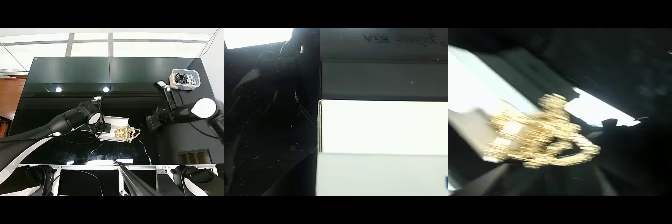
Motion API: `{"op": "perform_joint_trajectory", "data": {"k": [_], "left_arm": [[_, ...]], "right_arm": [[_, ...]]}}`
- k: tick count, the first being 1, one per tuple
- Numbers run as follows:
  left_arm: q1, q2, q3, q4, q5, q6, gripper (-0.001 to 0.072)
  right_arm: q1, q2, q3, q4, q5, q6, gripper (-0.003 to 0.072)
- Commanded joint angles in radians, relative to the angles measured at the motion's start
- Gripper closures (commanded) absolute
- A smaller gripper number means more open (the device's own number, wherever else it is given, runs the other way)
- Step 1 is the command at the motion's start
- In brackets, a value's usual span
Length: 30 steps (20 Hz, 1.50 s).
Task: Fold the box and place the chain.
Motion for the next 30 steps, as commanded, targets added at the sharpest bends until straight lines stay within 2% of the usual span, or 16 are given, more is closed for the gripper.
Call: {"op": "perform_joint_trajectory", "data": {"k": [1, 4, 8, 11, 13, 17, 21, 27, 29, 30], "left_arm": [[0.001, 0.0, 0.0, 0.0, 0.0, 0.0, 0.0677], [0.001, 0.0, 0.0, 0.0, 0.0, 0.0, 0.0677], [0.001, 0.0, 0.0, 0.0, 0.0, 0.0, 0.0677], [0.001, 0.0, 0.0, 0.0, 0.0, 0.0, 0.0678], [0.001, 0.0, 0.0, 0.0, 0.0, 0.0, 0.0677], [0.001, 0.0, 0.0, 0.0, 0.0, 0.0, 0.0677], [0.001, 0.0, 0.0, 0.0, 0.0, 0.0, 0.0678], [0.001, 0.0, 0.0, 0.0, 0.0, 0.0, 0.0677], [0.001, 0.0, 0.0, 0.0, 0.0, 0.0, 0.0677], [0.001, 0.0, 0.0, 0.0, 0.0, 0.0, 0.0678]], "right_arm": [[0.048, 0.017, -0.144, -0.041, -0.172, -0.34, -0.0034], [0.17, 0.014, -0.213, -0.036, -0.275, -0.677, -0.0034], [0.208, -0.071, -0.214, 0.14, -0.314, -0.979, -0.0034], [0.208, -0.142, -0.214, 0.259, -0.329, -1.126, -0.0034], [0.217, -0.177, -0.214, 0.272, -0.342, -1.156, -0.0034], [0.249, -0.206, -0.214, 0.276, -0.453, -1.152, -0.0034], [0.281, -0.24, -0.214, 0.275, -0.459, -1.14, -0.0034], [0.253, -0.242, -0.214, 0.266, -0.451, -1.073, -0.0034], [0.254, -0.241, -0.214, 0.263, -0.451, -1.056, 0.0145], [0.254, -0.241, -0.214, 0.263, -0.451, -1.054, 0.0158]]}}
